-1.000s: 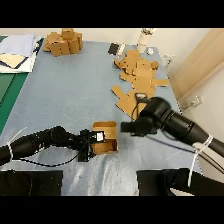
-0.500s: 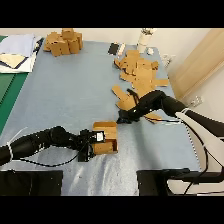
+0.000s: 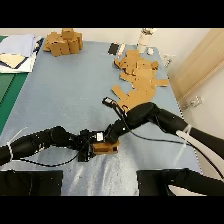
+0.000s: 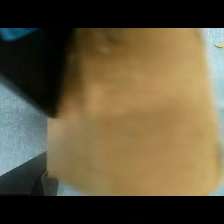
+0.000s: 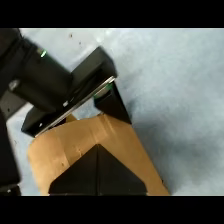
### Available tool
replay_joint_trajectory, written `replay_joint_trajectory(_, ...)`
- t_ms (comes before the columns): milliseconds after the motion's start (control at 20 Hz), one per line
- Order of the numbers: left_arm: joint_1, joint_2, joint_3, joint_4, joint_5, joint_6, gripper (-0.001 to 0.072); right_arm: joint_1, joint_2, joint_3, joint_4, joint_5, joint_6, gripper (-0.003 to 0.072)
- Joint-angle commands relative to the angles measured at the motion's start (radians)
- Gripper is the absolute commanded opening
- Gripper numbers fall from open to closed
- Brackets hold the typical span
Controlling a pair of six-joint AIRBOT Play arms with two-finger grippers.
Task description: Fold the box.
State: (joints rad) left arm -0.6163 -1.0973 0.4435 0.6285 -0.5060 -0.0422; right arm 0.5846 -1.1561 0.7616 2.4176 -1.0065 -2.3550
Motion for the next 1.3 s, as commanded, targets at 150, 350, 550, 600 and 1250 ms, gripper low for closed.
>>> replay_joint_trajectory(150, 0.0, 0.0, 0.0, 0.0, 0.0, 0.0, 0.0523, 0.242, 0.161, -0.09, -0.461, 0.243, 0.251, 0.0003)
replay_joint_trajectory(350, 0.0, 0.0, 0.0, 0.0, 0.0, 0.0, 0.0522, 0.377, 0.251, -0.146, -0.7, 0.336, 0.41, 0.0002)
replay_joint_trajectory(550, 0.0, 0.0, 0.0, 0.0, 0.0, 0.0, 0.0522, 0.482, 0.373, -0.206, -0.845, 0.338, 0.453, 0.0078)
replay_joint_trajectory(600, 0.0, 0.0, 0.0, 0.0, 0.0, 0.0, 0.0522, 0.491, 0.392, -0.209, -0.85, 0.316, 0.451, 0.0272)
replay_joint_trajectory(1250, 0.0, 0.0, 0.0, 0.0, 0.0, 0.0, 0.0522, 0.592, 0.339, -0.214, -1.114, 0.265, 0.412, 0.0463)
